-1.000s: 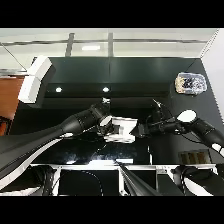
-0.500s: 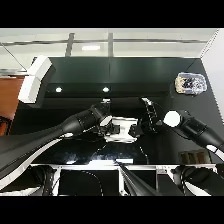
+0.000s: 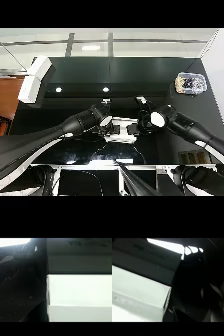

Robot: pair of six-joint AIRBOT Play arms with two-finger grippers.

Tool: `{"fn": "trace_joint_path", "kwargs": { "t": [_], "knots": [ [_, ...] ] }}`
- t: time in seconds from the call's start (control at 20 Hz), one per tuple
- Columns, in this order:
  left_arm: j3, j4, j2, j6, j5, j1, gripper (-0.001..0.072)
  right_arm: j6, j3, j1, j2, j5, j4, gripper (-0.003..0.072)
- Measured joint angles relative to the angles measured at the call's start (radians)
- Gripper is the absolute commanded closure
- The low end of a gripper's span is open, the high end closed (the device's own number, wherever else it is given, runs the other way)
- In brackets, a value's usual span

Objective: Fold the box and place the chain.

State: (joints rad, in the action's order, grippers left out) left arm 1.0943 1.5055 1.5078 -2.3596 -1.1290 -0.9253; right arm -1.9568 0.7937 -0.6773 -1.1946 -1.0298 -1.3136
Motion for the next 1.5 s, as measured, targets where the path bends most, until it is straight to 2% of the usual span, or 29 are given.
{"fn": "trace_joint_path", "kwargs": {
  "t": [0.4, 0.45, 0.5, 0.55, 0.6, 0.75, 0.9, 0.95, 1.0, 1.05, 1.25, 1.3, 1.35, 1.4, 1.45, 1.5],
  "knots": [
    [0.0, 0.0, 0.0, -0.001, -0.003, 0.0, 0.0683, -0.122, 0.039, -0.032, -0.077, -0.052, -0.01, 0.0412],
    [0.0, 0.0, 0.0, -0.001, -0.002, 0.0, 0.0683, -0.137, 0.04, -0.032, -0.086, -0.055, -0.005, 0.0456],
    [0.0, 0.0, 0.0, -0.001, -0.001, 0.0, 0.0683, -0.15, 0.041, -0.033, -0.094, -0.057, -0.002, 0.0571],
    [0.0, 0.0, 0.0, -0.001, 0.0, 0.0, 0.0683, -0.164, 0.042, -0.033, -0.103, -0.056, 0.005, 0.0592],
    [0.0, 0.0, 0.0, -0.002, 0.002, 0.0, 0.0683, -0.174, 0.042, -0.034, -0.111, -0.058, 0.008, 0.0658],
    [0.0, -0.005, 0.0, -0.005, -0.004, 0.0, 0.0683, -0.209, 0.043, -0.034, -0.126, -0.063, 0.012, 0.0679],
    [0.0, -0.002, 0.0, -0.003, -0.002, 0.0, 0.0683, -0.218, 0.043, -0.034, -0.132, -0.065, 0.012, 0.0673],
    [0.0, -0.002, 0.0, -0.003, -0.002, 0.0, 0.0683, -0.221, 0.043, -0.034, -0.133, -0.066, 0.012, 0.0646],
    [0.0, 0.0, 0.0, -0.002, 0.0, 0.0, 0.0683, -0.22, 0.043, -0.033, -0.134, -0.065, 0.011, 0.0479],
    [0.0, 0.004, 0.0, 0.001, 0.005, 0.0, 0.0683, -0.219, 0.041, -0.032, -0.14, -0.063, 0.01, 0.0416],
    [0.0, 0.002, 0.0, 0.0, 0.002, 0.0, 0.0683, -0.224, 0.042, -0.025, -0.136, -0.09, 0.009, 0.042],
    [0.0, 0.001, 0.0, 0.0, 0.001, 0.0, 0.0683, -0.225, 0.042, -0.024, -0.136, -0.095, 0.01, 0.0445],
    [0.0, 0.001, 0.0, 0.0, 0.002, 0.0, 0.0683, -0.225, 0.042, -0.023, -0.136, -0.095, 0.013, 0.0584],
    [0.0, -0.002, 0.0, -0.001, 0.005, 0.0, 0.0683, -0.225, 0.042, -0.022, -0.136, -0.092, 0.02, 0.0627],
    [0.0, -0.006, 0.0, -0.003, 0.007, 0.0, 0.0683, -0.226, 0.042, -0.022, -0.136, -0.093, 0.02, 0.0633],
    [0.001, -0.005, 0.0, -0.003, 0.007, 0.0, 0.0683, -0.225, 0.042, -0.021, -0.136, -0.091, 0.018, 0.0683]
  ]
}}
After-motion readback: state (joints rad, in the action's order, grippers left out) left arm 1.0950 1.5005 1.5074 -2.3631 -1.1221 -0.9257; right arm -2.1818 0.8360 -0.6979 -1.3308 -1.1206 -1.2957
